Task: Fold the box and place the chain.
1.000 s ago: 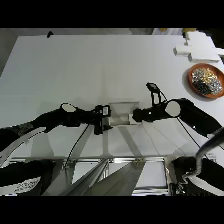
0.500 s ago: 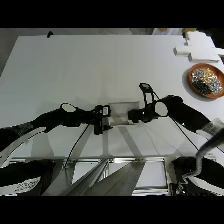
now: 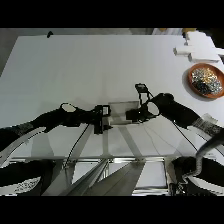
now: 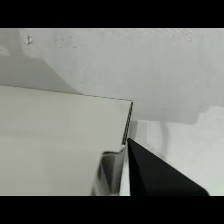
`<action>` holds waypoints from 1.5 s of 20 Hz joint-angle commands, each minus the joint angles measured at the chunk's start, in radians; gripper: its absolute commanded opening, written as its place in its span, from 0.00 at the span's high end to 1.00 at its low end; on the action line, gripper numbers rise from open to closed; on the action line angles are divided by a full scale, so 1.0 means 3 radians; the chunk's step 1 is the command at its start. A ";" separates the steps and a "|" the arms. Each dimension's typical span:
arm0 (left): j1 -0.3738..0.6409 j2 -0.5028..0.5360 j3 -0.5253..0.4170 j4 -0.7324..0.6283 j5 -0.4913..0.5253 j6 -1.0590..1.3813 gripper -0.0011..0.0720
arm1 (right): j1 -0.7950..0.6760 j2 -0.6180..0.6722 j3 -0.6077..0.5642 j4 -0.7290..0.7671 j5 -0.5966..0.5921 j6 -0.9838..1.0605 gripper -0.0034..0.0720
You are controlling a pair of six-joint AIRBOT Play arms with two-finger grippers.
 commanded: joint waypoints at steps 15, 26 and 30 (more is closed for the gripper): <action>0.0000 0.0001 0.0000 0.0005 -0.0006 0.0006 0.86 | 0.0113 -0.0209 0.0126 -0.0398 0.0114 0.0079 0.59; 0.0000 0.0003 0.0000 0.0006 -0.0006 0.0006 0.86 | 0.0113 -0.0211 0.0136 -0.0558 0.0165 0.0094 0.75; 0.0000 0.0003 0.0000 0.0006 -0.0005 0.0006 0.86 | 0.0113 -0.0259 0.0136 -0.0496 0.0182 0.0094 0.93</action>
